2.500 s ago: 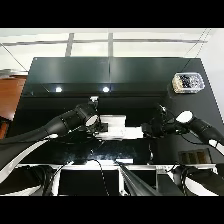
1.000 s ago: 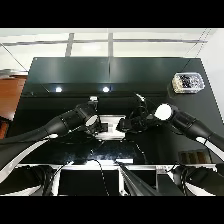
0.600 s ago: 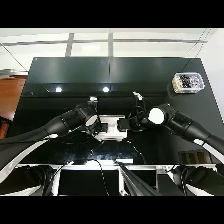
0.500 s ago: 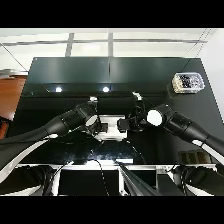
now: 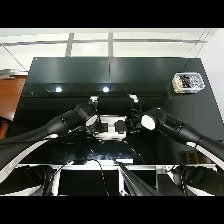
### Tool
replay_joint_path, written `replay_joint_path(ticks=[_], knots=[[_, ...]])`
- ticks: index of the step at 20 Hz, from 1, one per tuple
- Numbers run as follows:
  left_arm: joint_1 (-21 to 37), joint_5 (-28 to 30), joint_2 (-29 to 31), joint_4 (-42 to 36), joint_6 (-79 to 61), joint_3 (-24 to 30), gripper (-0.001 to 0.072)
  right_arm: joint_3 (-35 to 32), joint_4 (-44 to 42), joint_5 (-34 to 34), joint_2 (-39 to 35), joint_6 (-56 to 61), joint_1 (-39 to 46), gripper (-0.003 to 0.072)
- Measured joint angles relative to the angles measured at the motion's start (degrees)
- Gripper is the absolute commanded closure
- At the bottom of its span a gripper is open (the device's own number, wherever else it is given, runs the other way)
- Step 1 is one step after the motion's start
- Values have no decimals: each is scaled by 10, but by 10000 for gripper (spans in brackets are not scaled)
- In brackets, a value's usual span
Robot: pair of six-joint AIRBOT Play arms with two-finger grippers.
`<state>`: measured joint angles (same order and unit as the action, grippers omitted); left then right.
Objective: Fold the box and place the chain.
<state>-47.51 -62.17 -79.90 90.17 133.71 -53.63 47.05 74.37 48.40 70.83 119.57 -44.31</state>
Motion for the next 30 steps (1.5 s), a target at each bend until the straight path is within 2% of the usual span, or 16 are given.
replay_joint_path(ticks=[6, 9, 10, 11, 16, 17, 24, 30], knots=[[0, 2, -1, 0, 0, 0, 677, 2, 17, 5, 11, 25, -7, 217], [0, 4, -2, 0, 0, 0, 677, 15, 33, 31, 25, 42, -12, 218], [0, 5, -3, 0, 0, 0, 676, 21, 38, 42, 31, 47, -13, 300], [0, 5, -3, 0, 0, 0, 676, 28, 40, 49, 36, 50, -14, 329], [0, 5, -4, 0, 0, 0, 676, 63, 53, 74, 59, 61, -18, 331], [0, 5, -4, 0, 0, 0, 676, 69, 55, 80, 64, 63, -18, 390], [0, 5, -4, 0, 0, 0, 676, 104, 66, 127, 98, 71, -23, 390], [0, 4, -4, -1, 1, 0, 677, 110, 81, 140, 115, 76, -33, 397]])
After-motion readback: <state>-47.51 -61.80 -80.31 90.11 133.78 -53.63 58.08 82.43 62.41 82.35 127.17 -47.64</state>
